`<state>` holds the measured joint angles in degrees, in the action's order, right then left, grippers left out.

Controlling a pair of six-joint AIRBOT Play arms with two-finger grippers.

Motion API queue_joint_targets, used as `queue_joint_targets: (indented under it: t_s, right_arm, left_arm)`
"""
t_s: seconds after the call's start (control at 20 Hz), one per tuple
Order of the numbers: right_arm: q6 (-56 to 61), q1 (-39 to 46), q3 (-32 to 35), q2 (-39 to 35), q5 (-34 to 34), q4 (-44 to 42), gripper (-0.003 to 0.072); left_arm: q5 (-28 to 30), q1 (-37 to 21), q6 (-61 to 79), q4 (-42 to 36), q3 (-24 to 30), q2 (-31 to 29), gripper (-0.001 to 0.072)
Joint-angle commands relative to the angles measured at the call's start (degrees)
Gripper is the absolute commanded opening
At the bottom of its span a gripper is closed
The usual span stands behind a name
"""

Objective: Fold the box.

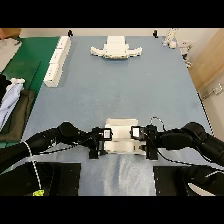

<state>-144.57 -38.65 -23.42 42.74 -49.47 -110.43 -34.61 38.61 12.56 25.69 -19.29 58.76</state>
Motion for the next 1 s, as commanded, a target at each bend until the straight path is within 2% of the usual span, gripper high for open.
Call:
queue_joint_targets:
  t_s: [0.0,0.05,0.1,0.5,0.95]
  right_arm:
    - [-2.1,0.0,0.1,0.5,1.1,-3.0,0.0274]
    - [-2.1,0.0,0.1,0.5,1.4,-3.1,0.0184]
    - [-2.6,0.0,0.1,0.5,1.7,-3.7,0.0164]
    - [-8.1,0.0,0.0,2.3,4.9,-8.1,0.0149]
    - [-8.6,0.0,0.1,2.7,5.1,-8.2,0.0150]
  left_arm:
    - [0.0,0.0,0.0,0.0,0.0,0.0,0.0401]
    - [0.0,0.0,0.0,0.0,0.0,0.0,0.0401]
    - [0.0,0.0,0.0,0.0,0.0,0.0,0.0401]
    - [0.0,0.0,0.0,0.0,0.0,0.0,0.0401]
    - [0.0,0.0,0.0,0.0,0.0,0.0,0.0401]
